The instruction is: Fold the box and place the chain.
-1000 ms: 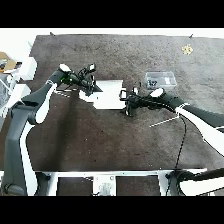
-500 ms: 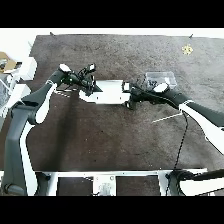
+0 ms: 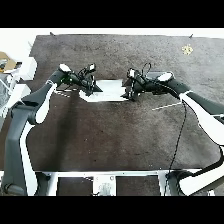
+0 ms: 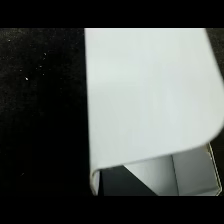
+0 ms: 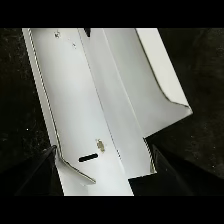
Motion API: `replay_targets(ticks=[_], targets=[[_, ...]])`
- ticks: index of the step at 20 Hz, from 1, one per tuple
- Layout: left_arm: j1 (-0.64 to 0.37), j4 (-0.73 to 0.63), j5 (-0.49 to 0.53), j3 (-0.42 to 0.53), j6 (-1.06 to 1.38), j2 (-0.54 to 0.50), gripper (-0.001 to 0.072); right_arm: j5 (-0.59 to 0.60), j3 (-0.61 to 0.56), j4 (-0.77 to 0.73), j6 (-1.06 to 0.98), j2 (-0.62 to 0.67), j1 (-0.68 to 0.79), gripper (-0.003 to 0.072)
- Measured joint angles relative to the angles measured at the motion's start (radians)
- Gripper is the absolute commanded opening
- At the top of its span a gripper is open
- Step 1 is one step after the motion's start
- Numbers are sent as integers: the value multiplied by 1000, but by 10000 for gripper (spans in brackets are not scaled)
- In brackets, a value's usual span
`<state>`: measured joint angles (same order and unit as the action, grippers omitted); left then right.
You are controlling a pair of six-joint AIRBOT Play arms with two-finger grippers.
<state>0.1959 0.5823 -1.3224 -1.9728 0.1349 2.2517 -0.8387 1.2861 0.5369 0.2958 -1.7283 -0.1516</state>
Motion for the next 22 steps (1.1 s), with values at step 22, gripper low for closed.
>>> replay_targets(ticks=[22], targets=[[0, 0, -2, 0, 0, 0, 13, -367, 347, -3, -22, -332, 29, 671]])
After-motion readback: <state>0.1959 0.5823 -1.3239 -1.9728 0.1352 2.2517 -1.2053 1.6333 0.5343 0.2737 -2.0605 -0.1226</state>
